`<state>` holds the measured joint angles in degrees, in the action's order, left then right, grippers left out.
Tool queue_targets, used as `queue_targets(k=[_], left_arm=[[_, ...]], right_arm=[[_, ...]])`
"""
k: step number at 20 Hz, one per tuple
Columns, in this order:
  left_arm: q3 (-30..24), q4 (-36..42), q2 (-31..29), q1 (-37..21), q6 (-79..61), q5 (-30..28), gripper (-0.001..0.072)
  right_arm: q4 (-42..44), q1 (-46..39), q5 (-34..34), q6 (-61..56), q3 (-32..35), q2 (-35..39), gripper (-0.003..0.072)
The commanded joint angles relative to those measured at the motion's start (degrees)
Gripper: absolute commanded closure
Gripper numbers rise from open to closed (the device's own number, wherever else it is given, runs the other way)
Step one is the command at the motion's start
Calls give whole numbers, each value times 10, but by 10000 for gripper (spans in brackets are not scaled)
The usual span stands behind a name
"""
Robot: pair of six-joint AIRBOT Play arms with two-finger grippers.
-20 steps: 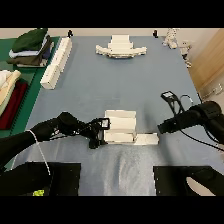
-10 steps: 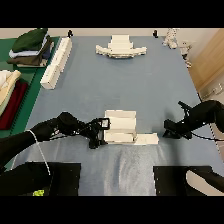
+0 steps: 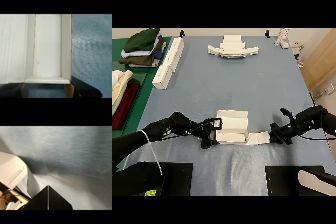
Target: Fold the box.
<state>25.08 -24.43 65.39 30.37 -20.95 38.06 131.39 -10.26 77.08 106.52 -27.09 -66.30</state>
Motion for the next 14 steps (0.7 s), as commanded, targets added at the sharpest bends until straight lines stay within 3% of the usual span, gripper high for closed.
queue_targets(k=[1,8,13,14], left_arm=[[0,0,0,0,0,0,225],[0,0,0,0,0,0,225],[0,0,0,0,0,0,225],[0,0,0,0,0,0,225]], right_arm=[[52,16,15,26,7,-4,683],[78,123,-80,26,5,-4,682],[79,150,-76,22,-17,27,681],[77,150,-77,16,-19,40,643]])
